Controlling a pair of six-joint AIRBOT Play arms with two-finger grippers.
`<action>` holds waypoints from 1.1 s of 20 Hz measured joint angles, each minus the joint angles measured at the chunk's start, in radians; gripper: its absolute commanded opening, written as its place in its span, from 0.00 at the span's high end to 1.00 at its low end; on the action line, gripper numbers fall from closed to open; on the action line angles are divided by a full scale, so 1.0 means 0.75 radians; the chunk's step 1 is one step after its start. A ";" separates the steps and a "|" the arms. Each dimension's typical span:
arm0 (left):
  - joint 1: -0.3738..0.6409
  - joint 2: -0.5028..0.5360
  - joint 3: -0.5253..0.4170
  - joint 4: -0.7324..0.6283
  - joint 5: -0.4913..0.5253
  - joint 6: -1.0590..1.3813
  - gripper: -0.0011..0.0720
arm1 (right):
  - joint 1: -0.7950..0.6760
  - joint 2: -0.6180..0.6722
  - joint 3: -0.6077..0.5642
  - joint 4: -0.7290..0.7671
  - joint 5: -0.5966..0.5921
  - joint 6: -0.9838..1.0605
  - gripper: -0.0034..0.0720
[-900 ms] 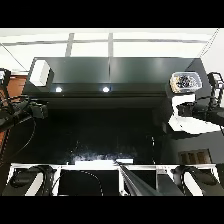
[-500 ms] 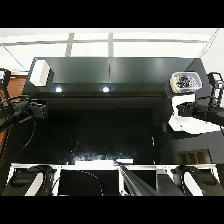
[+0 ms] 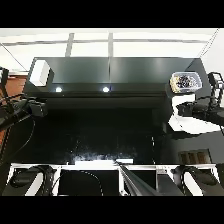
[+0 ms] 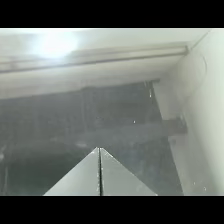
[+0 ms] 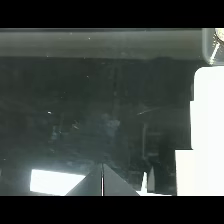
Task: Fold the box and place the chain.
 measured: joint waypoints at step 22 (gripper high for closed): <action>-0.094 -0.370 -0.031 -0.157 0.167 0.005 0.00 | -0.258 -0.191 0.150 -0.307 -0.296 0.508 0.00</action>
